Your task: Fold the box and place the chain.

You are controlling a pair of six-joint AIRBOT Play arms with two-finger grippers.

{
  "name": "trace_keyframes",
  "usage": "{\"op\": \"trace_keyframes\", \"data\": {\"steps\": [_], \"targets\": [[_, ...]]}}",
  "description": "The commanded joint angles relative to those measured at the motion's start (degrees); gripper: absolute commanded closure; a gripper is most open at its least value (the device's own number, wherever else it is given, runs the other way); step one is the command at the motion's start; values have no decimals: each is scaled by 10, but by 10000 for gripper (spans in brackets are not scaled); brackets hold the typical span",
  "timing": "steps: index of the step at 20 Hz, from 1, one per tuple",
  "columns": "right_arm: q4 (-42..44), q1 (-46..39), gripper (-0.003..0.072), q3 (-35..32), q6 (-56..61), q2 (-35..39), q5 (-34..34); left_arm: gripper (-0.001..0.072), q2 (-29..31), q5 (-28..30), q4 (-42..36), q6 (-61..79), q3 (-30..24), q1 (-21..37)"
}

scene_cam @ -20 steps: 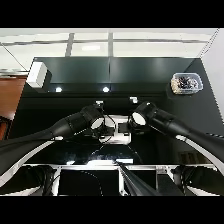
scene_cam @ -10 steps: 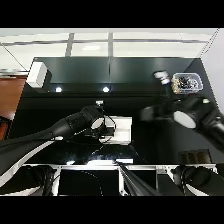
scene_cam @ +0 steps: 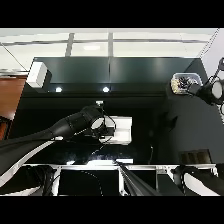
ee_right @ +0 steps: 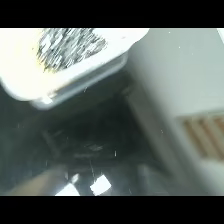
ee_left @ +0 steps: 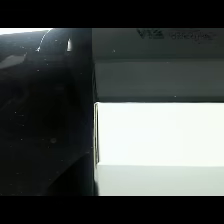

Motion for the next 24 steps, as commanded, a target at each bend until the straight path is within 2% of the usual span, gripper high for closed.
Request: {"op": "trace_keyframes", "data": {"steps": [1,2,4,8,12,13,17,20,22,24], "targets": [[189,-84,17,95,-159,-121,-36,683,0,1,0,1,0,0],[223,-88,17,129,-198,-154,-30,683,0,1,0,1,0,0],[226,-90,18,198,-205,-215,-14,684,0,1,0,1,0,0],[233,-90,19,291,-228,-299,-4,683,0,1,0,1,0,0],[227,-90,26,317,-233,-351,-14,683,0,0,0,1,0,0],[223,-90,62,318,-232,-360,-16,684,0,0,0,1,0,0],[213,-90,62,320,-232,-389,-17,684,0,-1,0,1,0,0],[213,-89,350,321,-232,-393,-9,683,0,-1,0,1,0,0],[205,-89,658,336,-233,-393,20,684,0,0,0,1,0,0],[196,-90,679,371,-233,-391,59,683,0,0,0,1,0,0]]}}
